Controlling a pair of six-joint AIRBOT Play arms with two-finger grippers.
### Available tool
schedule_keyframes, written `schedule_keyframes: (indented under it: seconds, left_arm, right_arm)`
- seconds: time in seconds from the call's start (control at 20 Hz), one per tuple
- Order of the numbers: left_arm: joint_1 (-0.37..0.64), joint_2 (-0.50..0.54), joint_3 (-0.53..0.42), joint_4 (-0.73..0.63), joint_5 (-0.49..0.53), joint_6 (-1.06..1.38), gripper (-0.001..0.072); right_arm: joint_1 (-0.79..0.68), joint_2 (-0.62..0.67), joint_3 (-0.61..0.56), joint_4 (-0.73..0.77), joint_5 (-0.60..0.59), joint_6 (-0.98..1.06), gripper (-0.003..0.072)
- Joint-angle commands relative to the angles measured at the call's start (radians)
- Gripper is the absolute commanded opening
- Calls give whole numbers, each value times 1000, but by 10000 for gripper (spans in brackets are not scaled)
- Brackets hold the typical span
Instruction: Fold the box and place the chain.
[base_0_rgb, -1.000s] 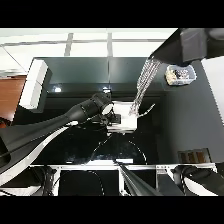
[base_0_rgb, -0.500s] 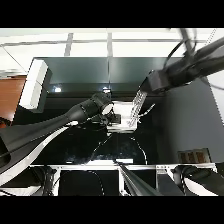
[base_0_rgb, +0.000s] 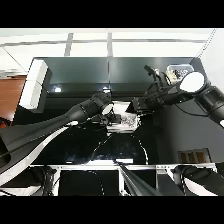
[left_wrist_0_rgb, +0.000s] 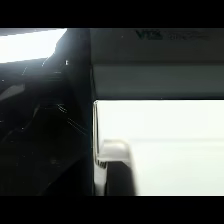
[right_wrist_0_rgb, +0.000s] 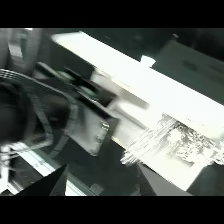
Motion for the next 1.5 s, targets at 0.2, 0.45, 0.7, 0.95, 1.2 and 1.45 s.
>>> schedule_keyframes:
  seconds: [0.2, 0.45, 0.7, 0.95, 1.2, 1.45]
  left_arm:
    - [1, 1, 0, 0, 2, 0, 29]
    - [1, 1, 0, 0, 2, 0, 29]
    - [1, 1, 0, 0, 2, 0, 29]
    - [1, 1, 0, 3, 6, 0, 29]
    - [1, 1, 0, 2, 6, 0, 29]
    - [1, 1, 0, -1, 5, 0, 29]
  right_arm:
    - [-230, 189, -151, -201, -45, -231, 498]
    - [-195, 220, -458, -131, -348, -731, 720]
    - [-114, 93, -524, 125, -520, -1503, 714]
    - [-118, -81, -447, 246, -468, -1789, 714]
    - [-118, -121, -435, 208, -478, -1787, 713]
    - [-118, -117, -435, 205, -479, -1694, 15]
